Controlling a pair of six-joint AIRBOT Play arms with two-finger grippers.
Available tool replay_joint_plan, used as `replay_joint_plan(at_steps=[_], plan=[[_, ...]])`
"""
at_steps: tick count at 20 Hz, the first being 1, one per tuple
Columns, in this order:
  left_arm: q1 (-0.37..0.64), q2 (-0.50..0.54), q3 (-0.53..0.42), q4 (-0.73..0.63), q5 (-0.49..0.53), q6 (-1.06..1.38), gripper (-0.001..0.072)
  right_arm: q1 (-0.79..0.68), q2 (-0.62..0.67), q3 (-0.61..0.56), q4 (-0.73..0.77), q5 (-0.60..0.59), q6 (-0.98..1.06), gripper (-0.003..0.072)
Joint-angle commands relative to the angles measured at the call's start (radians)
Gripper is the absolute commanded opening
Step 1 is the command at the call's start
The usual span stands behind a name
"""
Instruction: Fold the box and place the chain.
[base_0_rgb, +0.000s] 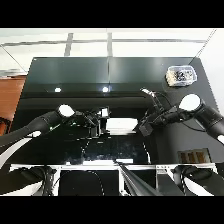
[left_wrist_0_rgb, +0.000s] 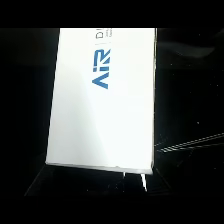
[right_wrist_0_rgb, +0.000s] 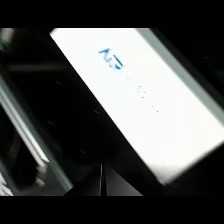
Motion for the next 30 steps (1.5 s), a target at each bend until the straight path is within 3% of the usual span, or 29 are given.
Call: replay_joint_plan(at_steps=[1, 6, 12, 18, 22, 28, 29, 30], plan=[[0.000, 0.000, 0.000, 0.000, 0.001, 0.002, 0.0360, -0.005, -0.008, -0.114, 0.332, -0.169, 0.059, 0.0016], [0.000, 0.000, 0.000, 0.000, 0.001, 0.002, 0.0360, 0.053, -0.079, -0.126, 0.338, -0.261, 0.063, 0.0016], [0.000, 0.000, 0.000, 0.000, 0.001, 0.002, 0.0360, 0.079, -0.119, -0.127, 0.148, -0.311, 0.179, 0.0016], [0.000, 0.000, 0.000, 0.000, 0.001, 0.002, 0.0360, 0.079, -0.119, -0.126, 0.158, -0.335, 0.158, 0.0016], [0.001, 0.001, 0.000, -0.001, 0.004, 0.001, 0.0360, 0.014, -0.068, -0.053, 0.114, -0.114, 0.081, 0.0016], [0.001, 0.006, 0.035, -0.001, 0.009, -0.028, 0.0361, -0.338, 0.193, -0.014, -0.135, 0.104, 0.177, 0.0016], [0.001, 0.005, 0.048, -0.001, 0.018, -0.055, 0.0421, -0.392, 0.228, -0.014, -0.147, 0.128, 0.180, 0.0016], [0.000, 0.006, 0.060, 0.000, 0.031, -0.069, 0.0679, -0.442, 0.257, -0.014, -0.155, 0.150, 0.180, 0.0016]])
